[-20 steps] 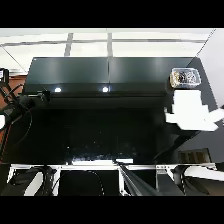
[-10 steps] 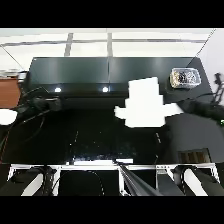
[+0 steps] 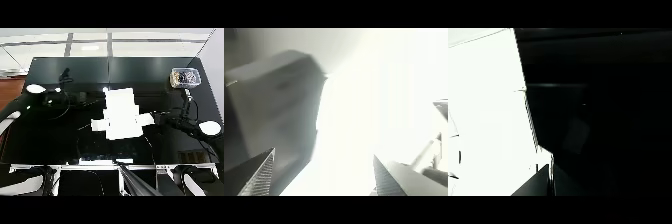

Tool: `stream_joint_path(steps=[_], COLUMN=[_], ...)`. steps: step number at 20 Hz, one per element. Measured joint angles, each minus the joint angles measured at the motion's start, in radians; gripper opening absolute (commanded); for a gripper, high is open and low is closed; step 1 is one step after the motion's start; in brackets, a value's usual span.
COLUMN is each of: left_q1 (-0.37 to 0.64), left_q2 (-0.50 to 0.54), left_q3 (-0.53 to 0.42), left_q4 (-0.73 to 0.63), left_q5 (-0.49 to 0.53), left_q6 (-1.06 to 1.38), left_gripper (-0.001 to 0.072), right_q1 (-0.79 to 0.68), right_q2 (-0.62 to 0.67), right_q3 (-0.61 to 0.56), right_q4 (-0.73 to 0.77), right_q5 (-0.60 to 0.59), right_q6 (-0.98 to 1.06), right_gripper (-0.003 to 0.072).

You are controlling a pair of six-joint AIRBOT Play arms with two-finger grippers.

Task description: Fold the box and place the chain.

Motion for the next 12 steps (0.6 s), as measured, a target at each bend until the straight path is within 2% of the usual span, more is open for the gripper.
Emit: stream_joint_path(steps=[5, 9, 10, 11, 12], left_q1=[-0.100, -0.145, -0.150, -0.153, -0.157], left_q2=[-0.204, -0.318, -0.335, -0.352, -0.369], left_q3=[0.167, 0.277, 0.300, 0.323, 0.348], left_q4=[0.010, 0.040, 0.052, 0.068, 0.087], left_q5=[-0.137, -0.257, -0.282, -0.311, -0.342], left_q6=[-0.001, 0.000, 0.002, 0.005, 0.016], left_gripper=[0.0701, 0.0695, 0.0655, 0.0559, 0.0519], right_q1=[0.026, 0.030, 0.031, 0.031, 0.032], right_q2=[0.003, 0.003, 0.003, 0.003, 0.003], right_q3=[-0.009, -0.010, -0.010, -0.010, -0.010], right_q4=[0.006, 0.008, 0.008, 0.008, 0.008], right_q5=[-0.018, -0.021, -0.021, -0.021, -0.021], right_q6=[0.003, 0.003, 0.003, 0.003, 0.003], right_gripper=[0.0019, 0.0019, 0.0019, 0.0020, 0.0019])
